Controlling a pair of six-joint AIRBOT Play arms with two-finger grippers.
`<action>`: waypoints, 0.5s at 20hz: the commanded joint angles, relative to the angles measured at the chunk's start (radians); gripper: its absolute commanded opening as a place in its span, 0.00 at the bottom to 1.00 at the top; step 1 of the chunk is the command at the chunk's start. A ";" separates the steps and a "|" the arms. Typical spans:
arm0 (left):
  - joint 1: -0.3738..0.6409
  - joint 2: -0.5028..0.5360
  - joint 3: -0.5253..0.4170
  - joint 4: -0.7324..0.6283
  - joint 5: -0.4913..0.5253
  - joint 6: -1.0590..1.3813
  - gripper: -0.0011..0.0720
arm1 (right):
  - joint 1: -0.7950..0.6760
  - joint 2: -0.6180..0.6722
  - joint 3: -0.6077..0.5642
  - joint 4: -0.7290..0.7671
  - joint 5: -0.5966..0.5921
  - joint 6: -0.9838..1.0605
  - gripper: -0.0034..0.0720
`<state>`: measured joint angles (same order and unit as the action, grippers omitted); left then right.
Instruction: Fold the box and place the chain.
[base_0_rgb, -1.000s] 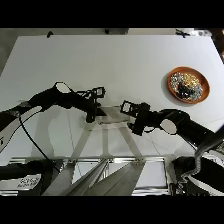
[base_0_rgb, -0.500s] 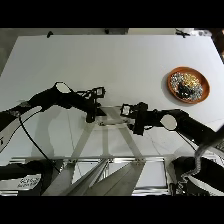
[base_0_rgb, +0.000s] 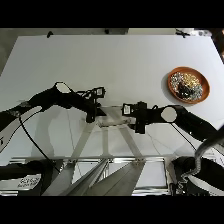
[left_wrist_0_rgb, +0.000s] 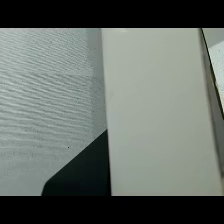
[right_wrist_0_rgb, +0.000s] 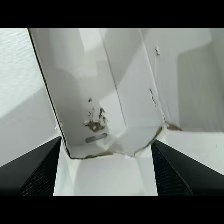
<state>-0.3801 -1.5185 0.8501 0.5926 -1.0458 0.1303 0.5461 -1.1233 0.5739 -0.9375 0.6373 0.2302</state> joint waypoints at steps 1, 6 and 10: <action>0.000 0.000 0.000 0.000 0.001 0.000 0.03 | -0.006 -0.044 0.029 0.048 0.034 -0.083 0.86; 0.000 0.000 0.000 0.000 0.001 0.000 0.03 | -0.058 -0.096 0.073 0.055 0.111 -0.097 0.87; 0.000 0.000 0.000 0.000 0.001 0.000 0.03 | -0.084 -0.096 0.073 0.048 0.129 -0.101 0.94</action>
<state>-0.3801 -1.5185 0.8501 0.5922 -1.0454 0.1303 0.4805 -1.2133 0.6418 -0.8867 0.7425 0.1375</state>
